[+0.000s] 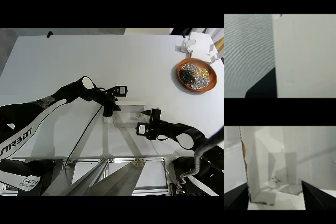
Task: Fold the box and place the chain.
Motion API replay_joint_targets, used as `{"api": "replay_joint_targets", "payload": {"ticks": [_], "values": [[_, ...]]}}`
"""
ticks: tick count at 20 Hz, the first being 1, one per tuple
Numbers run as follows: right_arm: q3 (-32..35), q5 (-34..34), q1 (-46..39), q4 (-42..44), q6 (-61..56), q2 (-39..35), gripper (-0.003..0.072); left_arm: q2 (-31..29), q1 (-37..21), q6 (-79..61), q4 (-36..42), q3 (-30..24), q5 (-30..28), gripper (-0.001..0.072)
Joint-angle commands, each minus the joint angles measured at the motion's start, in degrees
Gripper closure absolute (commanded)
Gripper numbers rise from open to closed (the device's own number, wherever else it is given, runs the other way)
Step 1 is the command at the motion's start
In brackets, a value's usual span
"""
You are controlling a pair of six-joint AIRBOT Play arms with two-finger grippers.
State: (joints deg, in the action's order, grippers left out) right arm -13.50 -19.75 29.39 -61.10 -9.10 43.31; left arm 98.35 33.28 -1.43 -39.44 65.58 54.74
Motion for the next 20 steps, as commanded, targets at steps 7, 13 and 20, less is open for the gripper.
{"api": "replay_joint_targets", "payload": {"ticks": [7,13,20], "values": [[-3.8,-12.2,-12.1,12.7,13.4,1.3,0.0000,0.0,0.0,0.0,0.0,0.0,0.0,0.0699],[-4.1,-14.3,-16.4,24.9,24.7,7.2,-0.0005,0.0,0.0,0.0,0.0,0.0,0.0,0.0699],[-5.3,-19.4,-21.7,27.7,29.3,10.1,-0.0007,0.0,0.0,0.0,0.0,0.0,0.0,0.0699]]}}
